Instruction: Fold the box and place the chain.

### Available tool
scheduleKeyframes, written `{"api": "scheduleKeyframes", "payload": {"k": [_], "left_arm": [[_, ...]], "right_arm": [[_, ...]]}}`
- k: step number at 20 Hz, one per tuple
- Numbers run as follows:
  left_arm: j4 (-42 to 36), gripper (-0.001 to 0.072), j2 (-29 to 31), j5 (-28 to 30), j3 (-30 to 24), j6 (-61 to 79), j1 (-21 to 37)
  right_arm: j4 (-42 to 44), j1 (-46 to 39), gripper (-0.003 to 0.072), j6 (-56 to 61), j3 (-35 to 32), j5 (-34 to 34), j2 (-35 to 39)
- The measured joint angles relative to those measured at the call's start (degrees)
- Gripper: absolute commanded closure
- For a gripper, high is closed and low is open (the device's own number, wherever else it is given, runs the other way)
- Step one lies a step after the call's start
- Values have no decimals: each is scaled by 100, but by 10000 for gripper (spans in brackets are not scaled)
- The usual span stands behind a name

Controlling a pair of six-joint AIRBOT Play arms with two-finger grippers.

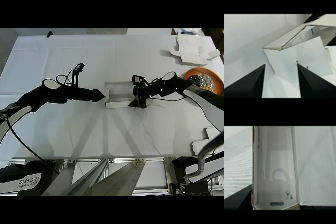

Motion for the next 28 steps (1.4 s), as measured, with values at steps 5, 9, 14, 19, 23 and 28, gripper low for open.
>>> {"api": "scheduleKeyframes", "payload": {"k": [5, 9, 14, 19, 23, 28], "left_arm": [[-181, 186, -70, 4, 0, 140, 0], [-575, 186, -144, -15, 0, 538, -2], [-1108, 169, -330, -4, 0, 1014, -22], [-1259, 169, -544, 101, 0, 1128, -186], [-1381, 171, -595, 234, 0, 1064, -254], [-1290, 216, -610, 337, 0, 435, -271]], "right_arm": [[0, 0, 203, 0, 0, 0, 0], [0, 0, 203, 0, 0, 0, 0], [2, 0, 203, 0, 0, 0, 0], [0, 0, 203, 0, 0, 0, 0], [0, 0, 203, 0, 0, 0, 0], [2, 0, 203, 0, 0, 0, 0]]}}
